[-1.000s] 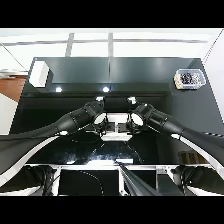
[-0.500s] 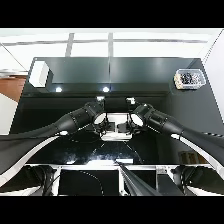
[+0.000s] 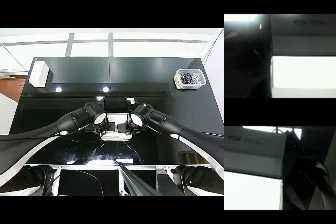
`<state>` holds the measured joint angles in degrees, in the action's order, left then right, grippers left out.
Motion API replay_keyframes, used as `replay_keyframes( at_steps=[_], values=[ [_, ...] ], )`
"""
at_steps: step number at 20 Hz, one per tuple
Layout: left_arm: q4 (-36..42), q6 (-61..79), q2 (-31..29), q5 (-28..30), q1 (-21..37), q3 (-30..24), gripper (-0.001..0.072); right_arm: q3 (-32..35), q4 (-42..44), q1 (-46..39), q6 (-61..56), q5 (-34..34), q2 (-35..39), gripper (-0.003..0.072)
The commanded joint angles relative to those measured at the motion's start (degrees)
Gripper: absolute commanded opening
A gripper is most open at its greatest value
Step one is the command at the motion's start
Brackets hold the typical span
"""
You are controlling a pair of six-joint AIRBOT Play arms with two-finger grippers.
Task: Fold the box and place the chain.
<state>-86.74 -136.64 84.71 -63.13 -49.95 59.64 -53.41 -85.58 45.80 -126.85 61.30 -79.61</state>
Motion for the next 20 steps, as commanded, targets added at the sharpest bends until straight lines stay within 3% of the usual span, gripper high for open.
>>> replay_keyframes(
  at_steps=[1,2,7,8,9,10,11,20],
  values=[
    [0.0,0.1,0.0,0.0,0.0,0.0,0.0035,0.0,0.2,0.0,-0.1,0.4,-0.1,0.0075],
    [0.0,0.1,0.0,0.1,0.0,0.0,0.0035,0.0,0.3,0.0,-0.1,0.4,-0.1,0.0039],
    [0.0,0.1,0.0,0.0,0.0,0.0,0.0035,0.0,0.2,0.0,-0.1,0.9,-0.1,0.0040],
    [0.0,0.1,0.0,0.0,0.0,0.0,0.0035,0.0,0.2,0.0,-0.3,1.6,-0.1,0.0112],
    [0.0,0.1,0.0,0.0,0.0,0.0,0.0035,-0.1,0.0,0.0,-0.8,2.7,-0.1,0.0278],
    [0.0,0.1,0.0,-0.2,0.0,0.0,0.0035,-0.2,-0.1,0.0,-0.9,4.0,0.1,0.0359],
    [0.0,0.1,0.0,-0.3,0.0,0.0,0.0035,-0.3,-0.1,0.0,-0.9,4.8,0.2,0.0378],
    [0.2,0.1,0.0,-0.3,0.0,0.0,0.0035,-0.7,-0.1,-0.6,0.0,6.6,11.4,0.0379]
  ],
)
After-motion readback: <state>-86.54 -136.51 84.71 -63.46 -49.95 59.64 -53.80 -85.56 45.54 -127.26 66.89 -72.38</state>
